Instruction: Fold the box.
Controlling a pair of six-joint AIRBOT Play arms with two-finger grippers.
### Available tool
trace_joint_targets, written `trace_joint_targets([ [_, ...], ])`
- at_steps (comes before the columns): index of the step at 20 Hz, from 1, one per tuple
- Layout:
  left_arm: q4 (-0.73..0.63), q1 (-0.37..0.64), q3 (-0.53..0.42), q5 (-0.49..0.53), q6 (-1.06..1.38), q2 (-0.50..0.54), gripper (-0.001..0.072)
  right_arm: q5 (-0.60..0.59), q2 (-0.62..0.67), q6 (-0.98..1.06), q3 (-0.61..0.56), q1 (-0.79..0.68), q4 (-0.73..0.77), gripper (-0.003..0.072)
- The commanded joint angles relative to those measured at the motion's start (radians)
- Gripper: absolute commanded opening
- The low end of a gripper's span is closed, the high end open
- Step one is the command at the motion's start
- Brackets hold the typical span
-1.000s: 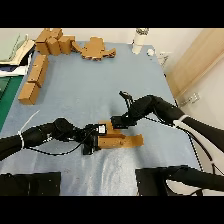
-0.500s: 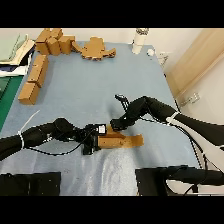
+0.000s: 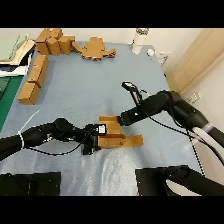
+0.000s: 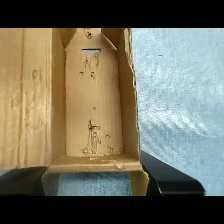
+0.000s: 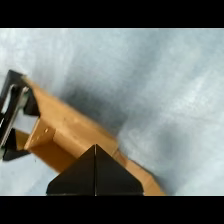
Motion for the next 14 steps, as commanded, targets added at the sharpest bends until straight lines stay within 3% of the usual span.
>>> trace_joint_targets([
  [1, 0.000, 0.000, 0.001, 0.000, 0.000, 0.000, 0.0462, -0.161, 0.151, -0.133, -0.050, 0.003, -0.018, 0.0002],
  [3, 0.000, 0.000, 0.001, 0.000, 0.000, 0.000, 0.0462, -0.216, 0.219, -0.273, -0.144, 0.019, -0.021, 0.0016],
  [5, 0.000, 0.000, 0.001, 0.000, 0.000, 0.000, 0.0462, -0.151, 0.247, -0.400, -0.250, 0.019, -0.053, 0.0385],
  [6, 0.000, 0.000, 0.001, 0.000, 0.000, 0.000, 0.0462, -0.087, 0.246, -0.503, -0.291, 0.019, -0.079, 0.0426],
  [10, 0.000, 0.000, 0.001, 0.000, 0.000, 0.000, 0.0462, 0.161, 0.216, -0.721, -0.352, 0.019, -0.125, 0.0427],
  [14, 0.000, 0.000, 0.001, 0.000, 0.000, 0.000, 0.0462, 0.182, 0.171, -0.784, -0.352, 0.020, -0.119, 0.0427],
])
